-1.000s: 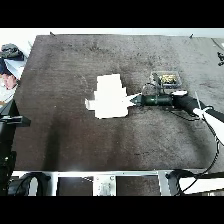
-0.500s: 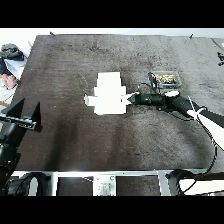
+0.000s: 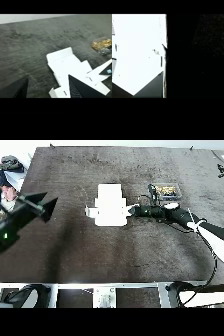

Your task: Fold the box and place the chain.

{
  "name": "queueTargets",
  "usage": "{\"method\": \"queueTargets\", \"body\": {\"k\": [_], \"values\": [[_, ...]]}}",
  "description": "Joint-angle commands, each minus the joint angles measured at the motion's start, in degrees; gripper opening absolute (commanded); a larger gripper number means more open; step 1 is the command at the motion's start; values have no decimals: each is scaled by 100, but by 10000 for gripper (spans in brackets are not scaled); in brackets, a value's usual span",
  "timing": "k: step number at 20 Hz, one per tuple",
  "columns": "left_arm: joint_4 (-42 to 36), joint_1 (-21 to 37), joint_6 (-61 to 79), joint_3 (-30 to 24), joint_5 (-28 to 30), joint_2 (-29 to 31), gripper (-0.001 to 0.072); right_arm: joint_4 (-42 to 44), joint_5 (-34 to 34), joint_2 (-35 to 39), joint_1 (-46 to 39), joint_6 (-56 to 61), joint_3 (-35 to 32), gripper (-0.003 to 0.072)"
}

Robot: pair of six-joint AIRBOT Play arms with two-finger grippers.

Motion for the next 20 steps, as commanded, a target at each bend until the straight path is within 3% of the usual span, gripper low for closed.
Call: {"method": "queueTargets", "body": {"k": [1,5,10,13,17,20], "values": [[302,-413,-107,1338,-463,-1687,534,-31,-9,4,0,-15,0,10],[894,-1193,-1211,3152,-177,-3574,535,-31,-118,4,-7,-15,0,10],[3215,-1508,-3709,5888,-1394,-5766,534,-160,-109,4,-7,-15,0,10],[3427,-1530,-4439,7182,-2140,-6743,535,-160,-50,4,-7,-15,0,10],[3429,-1539,-4758,8308,-2822,-7731,547,-162,-48,4,-7,-20,0,10],[3471,-1635,-4841,8599,-2905,-8133,547,-162,-48,4,-7,-149,0,10]]}}
